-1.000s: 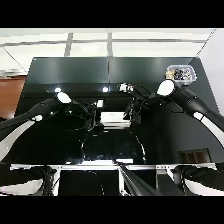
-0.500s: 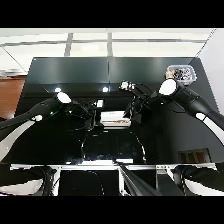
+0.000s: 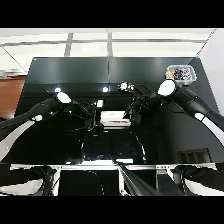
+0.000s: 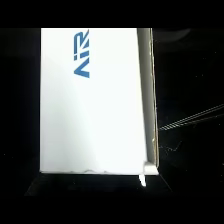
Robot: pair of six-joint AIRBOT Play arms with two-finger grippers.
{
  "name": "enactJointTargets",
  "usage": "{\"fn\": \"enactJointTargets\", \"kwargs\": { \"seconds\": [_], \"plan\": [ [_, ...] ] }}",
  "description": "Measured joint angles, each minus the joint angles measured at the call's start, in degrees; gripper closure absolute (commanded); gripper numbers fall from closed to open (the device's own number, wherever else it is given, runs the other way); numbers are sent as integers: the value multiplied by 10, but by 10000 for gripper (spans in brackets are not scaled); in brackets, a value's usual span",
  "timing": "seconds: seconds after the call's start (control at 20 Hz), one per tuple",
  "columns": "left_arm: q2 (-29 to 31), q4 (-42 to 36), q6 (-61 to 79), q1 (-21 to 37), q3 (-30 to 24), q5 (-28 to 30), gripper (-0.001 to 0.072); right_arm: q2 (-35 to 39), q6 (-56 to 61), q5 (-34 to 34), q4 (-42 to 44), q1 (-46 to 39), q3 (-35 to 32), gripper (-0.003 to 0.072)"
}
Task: Fold the box and place the chain.
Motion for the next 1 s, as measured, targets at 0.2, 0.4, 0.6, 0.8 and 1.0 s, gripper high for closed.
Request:
{"fn": "enactJointTargets", "kwargs": {
  "seconds": [0.2,0.4,0.6,0.8,1.0],
  "plan": [
    [0,0,0,0,0,0,338,0,2,2,-2,0,0,481],
    [0,0,0,0,0,0,337,0,3,2,-5,0,0,482],
    [0,0,0,0,0,0,338,0,2,0,-7,0,-8,482],
    [0,0,0,0,0,0,338,0,3,0,-10,0,-17,482],
    [0,0,1,0,0,0,338,0,7,-2,-6,1,-19,482]
  ]
}}
